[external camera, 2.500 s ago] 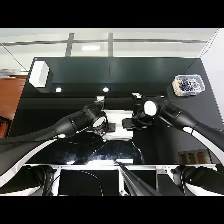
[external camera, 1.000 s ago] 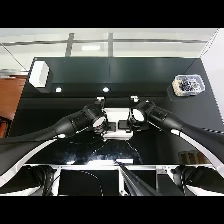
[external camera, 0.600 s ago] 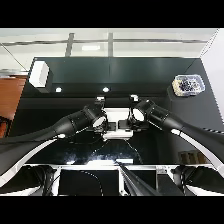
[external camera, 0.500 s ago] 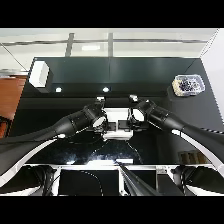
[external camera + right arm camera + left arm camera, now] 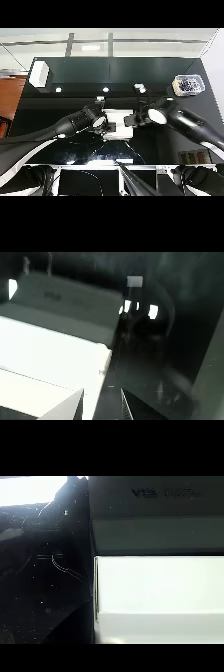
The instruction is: Fold the box and place the chain.
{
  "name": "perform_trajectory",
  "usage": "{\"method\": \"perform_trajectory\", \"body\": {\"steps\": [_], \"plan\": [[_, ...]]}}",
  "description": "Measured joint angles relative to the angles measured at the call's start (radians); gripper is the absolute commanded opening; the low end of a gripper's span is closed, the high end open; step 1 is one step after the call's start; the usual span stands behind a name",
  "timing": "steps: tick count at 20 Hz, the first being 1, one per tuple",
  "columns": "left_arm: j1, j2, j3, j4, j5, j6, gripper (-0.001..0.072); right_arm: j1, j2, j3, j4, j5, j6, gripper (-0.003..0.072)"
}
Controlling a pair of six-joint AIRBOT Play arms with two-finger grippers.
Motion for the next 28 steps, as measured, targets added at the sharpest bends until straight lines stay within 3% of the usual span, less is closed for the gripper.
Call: {"method": "perform_trajectory", "body": {"steps": [5, 7, 10, 13, 14, 15, 16, 21, 28], "plan": [[0.0, 0.0, 0.0, 0.007, -0.01, 0.0, 0.0025, -0.117, 0.166, -0.011, -0.441, 0.05, -0.012, 0.0288], [0.0, 0.0, 0.0, 0.007, -0.017, 0.0, 0.0025, -0.268, 0.181, -0.031, -0.594, -0.033, -0.013, 0.0289], [0.0, 0.0, 0.0, 0.008, -0.019, 0.0, 0.0025, -0.547, 0.139, -0.047, -0.657, -0.229, 0.021, 0.0289], [0.0, 0.0, 0.0, 0.008, -0.021, 0.0, 0.0025, -0.789, 0.002, 0.005, -0.537, -0.36, 0.047, 0.029], [0.0, 0.0, 0.0, 0.008, -0.021, 0.0, 0.0025, -0.848, -0.061, 0.043, -0.455, -0.377, 0.035, 0.0353], [0.0, 0.0, 0.0, 0.008, -0.021, 0.0, 0.0025, -0.892, -0.122, 0.085, -0.37, -0.388, 0.003, 0.0679], [0.0, 0.0, 0.0, 0.008, -0.021, 0.0, 0.0025, -0.927, -0.192, 0.138, -0.276, -0.395, -0.05, 0.072], [0.0, 0.0, 0.0, 0.008, -0.022, 0.0, 0.0025, -0.997, -0.487, 0.405, -0.001, -0.291, -0.356, 0.072], [0.0, 0.0, 0.0, 0.007, -0.022, 0.0, 0.0025, -1.012, -0.628, 0.505, 0.093, -0.249, -0.584, 0.07]]}}
